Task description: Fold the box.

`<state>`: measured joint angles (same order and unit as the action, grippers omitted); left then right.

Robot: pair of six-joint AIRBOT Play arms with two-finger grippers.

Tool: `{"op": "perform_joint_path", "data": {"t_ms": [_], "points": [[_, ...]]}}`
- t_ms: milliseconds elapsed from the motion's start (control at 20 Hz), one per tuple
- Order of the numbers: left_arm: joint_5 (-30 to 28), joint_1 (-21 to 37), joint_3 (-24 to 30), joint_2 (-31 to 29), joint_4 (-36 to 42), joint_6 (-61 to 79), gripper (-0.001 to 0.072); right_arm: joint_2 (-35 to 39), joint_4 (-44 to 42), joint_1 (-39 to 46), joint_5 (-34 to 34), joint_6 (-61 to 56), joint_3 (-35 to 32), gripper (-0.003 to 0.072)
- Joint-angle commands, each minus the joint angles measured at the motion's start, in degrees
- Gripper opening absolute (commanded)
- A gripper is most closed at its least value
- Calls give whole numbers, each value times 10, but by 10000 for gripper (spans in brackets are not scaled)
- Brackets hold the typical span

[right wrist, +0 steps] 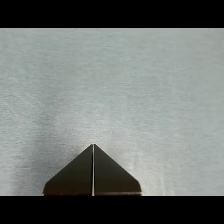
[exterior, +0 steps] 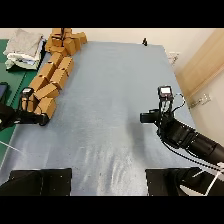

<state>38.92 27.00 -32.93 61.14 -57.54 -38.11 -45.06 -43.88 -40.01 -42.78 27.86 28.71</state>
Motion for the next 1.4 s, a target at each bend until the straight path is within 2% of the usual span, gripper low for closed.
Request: {"op": "perform_joint_path", "data": {"t_ms": [0, 150, 750, 800, 850, 900, 1050, 1200, 1350], "points": [[-16, -35, 1, 26, 14, 13, 422, -7, 0, 0, 19, 0, 1, 4], [-13, -52, 1, 28, 14, 12, 422, -7, 0, 0, 19, 0, 1, 4], [-33, -52, 1, 28, 14, 12, 424, -7, -1, 0, 19, 0, 1, 4], [-31, -52, 1, 28, 14, 12, 485, -7, -3, 0, 19, 0, 1, 5], [-28, -52, 0, 28, 13, 8, 692, -7, -6, 0, 19, 0, 1, 4], [-21, -51, -1, 28, 9, 5, 700, -7, -9, 0, 19, 0, 1, 4], [56, -51, -28, 28, -60, -56, 701, -7, -12, 0, 18, 0, 1, 4], [191, -51, -83, 28, -168, -130, 700, -7, -11, 0, 19, 0, 1, 4], [330, -52, -161, 28, -189, -176, 700, -7, -11, 0, 19, 0, 1, 4]]}}
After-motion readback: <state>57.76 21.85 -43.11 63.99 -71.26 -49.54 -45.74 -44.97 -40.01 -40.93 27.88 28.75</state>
